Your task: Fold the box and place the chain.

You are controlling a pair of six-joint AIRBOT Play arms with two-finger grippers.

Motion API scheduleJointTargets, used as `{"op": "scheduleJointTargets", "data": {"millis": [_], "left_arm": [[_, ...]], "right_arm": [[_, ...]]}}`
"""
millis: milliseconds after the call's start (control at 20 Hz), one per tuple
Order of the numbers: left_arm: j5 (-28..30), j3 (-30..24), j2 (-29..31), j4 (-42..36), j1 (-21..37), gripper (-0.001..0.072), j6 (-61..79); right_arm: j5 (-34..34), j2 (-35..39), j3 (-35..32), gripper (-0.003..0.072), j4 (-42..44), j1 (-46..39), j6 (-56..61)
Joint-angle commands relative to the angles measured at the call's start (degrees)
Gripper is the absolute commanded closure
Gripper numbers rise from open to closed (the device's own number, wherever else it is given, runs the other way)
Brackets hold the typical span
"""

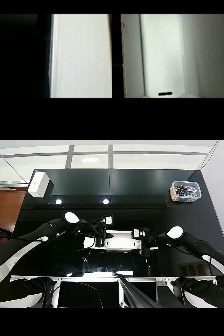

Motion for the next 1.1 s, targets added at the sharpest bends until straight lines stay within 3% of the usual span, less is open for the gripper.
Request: {"op": "scheduleJointTargets", "data": {"millis": [0,800,900,950,1050], "left_arm": [[0.0,0.0,0.0,0.0,0.0,0.0687,0.0],[0.0,0.0,0.0,0.0,0.0,0.0687,0.0],[0.0,0.0,0.0,0.0,0.0,0.0687,0.0],[0.0,0.0,0.0,0.0,0.0,0.0687,0.0],[0.0,0.0,0.0,0.0,0.0,0.0687,0.0]], "right_arm": [[-0.5,0.0,0.0,-0.0017,-0.9,0.4,0.7],[-0.2,0.0,0.0,-0.0016,0.3,-0.8,0.5],[0.0,0.0,0.0,0.0089,0.3,-0.8,0.5],[0.0,0.0,0.0,0.0089,0.3,-0.8,0.5],[0.0,0.0,0.0,0.0213,0.3,-0.8,0.5]]}}
